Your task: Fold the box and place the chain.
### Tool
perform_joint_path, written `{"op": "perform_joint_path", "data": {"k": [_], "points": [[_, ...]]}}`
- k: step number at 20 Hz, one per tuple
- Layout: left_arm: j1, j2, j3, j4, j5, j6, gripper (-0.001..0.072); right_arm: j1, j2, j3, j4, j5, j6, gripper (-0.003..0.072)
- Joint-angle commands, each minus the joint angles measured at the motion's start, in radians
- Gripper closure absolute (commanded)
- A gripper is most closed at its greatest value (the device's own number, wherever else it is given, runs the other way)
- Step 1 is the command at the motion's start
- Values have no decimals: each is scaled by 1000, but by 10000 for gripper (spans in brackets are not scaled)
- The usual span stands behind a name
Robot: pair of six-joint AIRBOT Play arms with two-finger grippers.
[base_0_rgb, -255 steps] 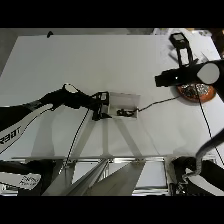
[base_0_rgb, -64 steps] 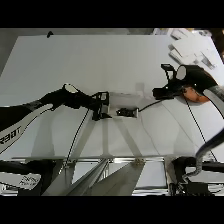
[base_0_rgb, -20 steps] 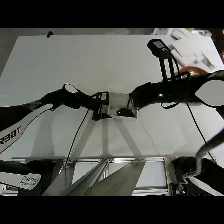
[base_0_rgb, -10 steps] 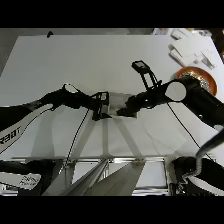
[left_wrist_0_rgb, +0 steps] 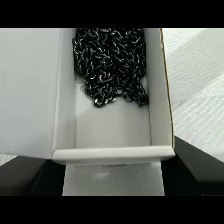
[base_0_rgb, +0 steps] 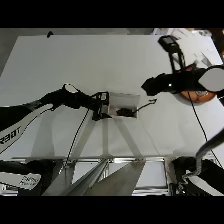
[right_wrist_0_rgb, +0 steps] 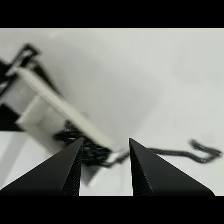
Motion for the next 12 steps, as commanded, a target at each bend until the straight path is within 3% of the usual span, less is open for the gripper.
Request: {"op": "perform_joint_path", "data": {"k": [1, 5, 12], "points": [[0, 1, 0, 0, 0, 0, 622, -177, -63, -11, -16, 39, -15, 372], [0, 1, 0, 0, 0, 0, 622, -215, -222, -85, -47, -47, -45, 371], [0, 1, 0, 0, 0, 0, 622, -215, -446, -89, -90, -97, -74, 369]]}}
